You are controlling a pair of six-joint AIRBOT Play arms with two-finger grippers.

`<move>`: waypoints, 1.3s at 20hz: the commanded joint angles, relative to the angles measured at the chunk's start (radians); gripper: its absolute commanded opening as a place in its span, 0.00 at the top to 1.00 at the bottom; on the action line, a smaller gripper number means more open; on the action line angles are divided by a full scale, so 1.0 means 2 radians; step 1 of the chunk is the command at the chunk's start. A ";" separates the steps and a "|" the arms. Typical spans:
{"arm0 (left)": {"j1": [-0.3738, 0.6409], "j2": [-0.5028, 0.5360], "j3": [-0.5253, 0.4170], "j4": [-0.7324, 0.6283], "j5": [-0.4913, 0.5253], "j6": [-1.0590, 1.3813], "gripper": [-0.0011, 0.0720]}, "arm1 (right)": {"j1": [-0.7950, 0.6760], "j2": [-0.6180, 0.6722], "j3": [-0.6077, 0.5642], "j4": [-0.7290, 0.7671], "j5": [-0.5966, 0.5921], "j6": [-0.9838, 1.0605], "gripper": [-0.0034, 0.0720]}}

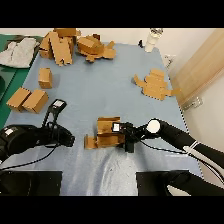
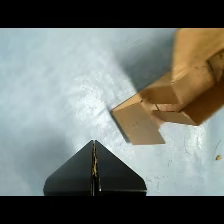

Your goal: Fold the box.

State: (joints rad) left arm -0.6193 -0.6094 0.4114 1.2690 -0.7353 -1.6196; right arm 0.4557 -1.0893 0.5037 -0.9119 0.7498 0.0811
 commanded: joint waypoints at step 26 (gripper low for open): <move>-0.098 -0.112 -0.042 -0.178 0.171 -0.073 0.97 | 0.000 0.000 0.000 0.000 0.000 0.000 0.18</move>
State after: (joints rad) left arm -0.8158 -0.8490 0.3264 0.9146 -0.4046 -1.7691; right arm 0.4557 -1.0893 0.5037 -0.9115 0.7506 0.0811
